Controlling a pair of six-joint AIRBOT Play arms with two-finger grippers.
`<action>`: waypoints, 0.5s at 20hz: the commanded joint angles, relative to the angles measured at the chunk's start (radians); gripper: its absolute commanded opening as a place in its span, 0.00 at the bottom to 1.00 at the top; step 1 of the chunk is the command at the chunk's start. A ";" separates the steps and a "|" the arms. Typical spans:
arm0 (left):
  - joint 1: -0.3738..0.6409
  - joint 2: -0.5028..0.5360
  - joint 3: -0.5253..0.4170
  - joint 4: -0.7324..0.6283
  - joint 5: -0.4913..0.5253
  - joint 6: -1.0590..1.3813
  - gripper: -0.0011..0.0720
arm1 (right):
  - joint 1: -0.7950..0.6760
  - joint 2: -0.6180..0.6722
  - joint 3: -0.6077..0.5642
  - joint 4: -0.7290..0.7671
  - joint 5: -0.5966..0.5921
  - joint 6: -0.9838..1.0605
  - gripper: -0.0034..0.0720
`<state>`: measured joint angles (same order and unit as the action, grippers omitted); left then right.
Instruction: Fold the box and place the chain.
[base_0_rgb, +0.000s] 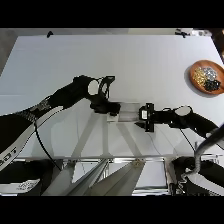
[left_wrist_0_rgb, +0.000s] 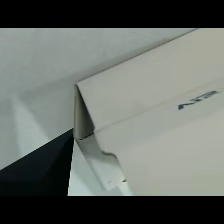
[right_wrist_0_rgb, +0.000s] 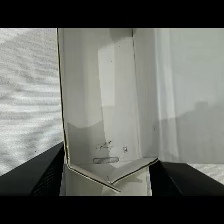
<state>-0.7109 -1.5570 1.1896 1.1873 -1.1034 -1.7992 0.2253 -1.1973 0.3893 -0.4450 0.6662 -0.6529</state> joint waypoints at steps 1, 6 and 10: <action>-0.014 0.000 0.000 0.002 0.019 -0.027 0.75 | 0.000 0.000 0.000 0.000 0.000 0.001 0.66; -0.023 0.000 0.000 -0.001 0.008 -0.035 0.73 | 0.000 0.000 0.000 0.000 0.000 0.000 0.66; -0.026 0.000 0.000 0.004 -0.011 -0.050 0.70 | 0.000 0.000 0.000 0.000 0.000 0.000 0.66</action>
<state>-0.7349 -1.5570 1.1896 1.1885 -1.1023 -1.8370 0.2253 -1.1973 0.3893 -0.4450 0.6659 -0.6525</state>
